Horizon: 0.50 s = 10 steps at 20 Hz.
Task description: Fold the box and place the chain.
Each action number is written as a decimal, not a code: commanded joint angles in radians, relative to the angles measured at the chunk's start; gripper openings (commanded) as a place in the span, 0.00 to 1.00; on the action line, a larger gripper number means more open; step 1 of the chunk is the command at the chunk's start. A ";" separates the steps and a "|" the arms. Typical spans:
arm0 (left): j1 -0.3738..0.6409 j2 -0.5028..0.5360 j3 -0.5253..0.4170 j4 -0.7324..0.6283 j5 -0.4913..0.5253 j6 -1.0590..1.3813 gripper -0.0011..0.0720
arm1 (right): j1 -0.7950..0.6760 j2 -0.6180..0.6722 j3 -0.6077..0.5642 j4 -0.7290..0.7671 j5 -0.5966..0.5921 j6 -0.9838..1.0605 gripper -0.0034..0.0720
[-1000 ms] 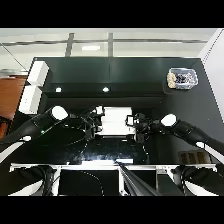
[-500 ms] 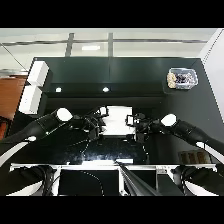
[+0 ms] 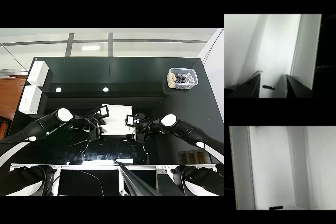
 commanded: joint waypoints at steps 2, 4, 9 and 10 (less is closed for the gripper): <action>0.000 0.000 0.000 0.026 -0.001 0.004 0.39 | 0.000 0.000 0.000 0.000 0.002 0.000 0.87; 0.000 0.000 0.001 0.024 0.000 0.004 0.50 | 0.000 0.000 0.000 0.000 0.002 0.000 0.87; 0.000 0.001 0.001 0.024 -0.003 0.000 0.54 | 0.000 0.000 0.000 0.000 0.002 0.000 0.87; 0.000 0.003 0.001 0.024 -0.006 0.000 0.32 | 0.000 0.000 0.000 0.000 0.002 0.000 0.87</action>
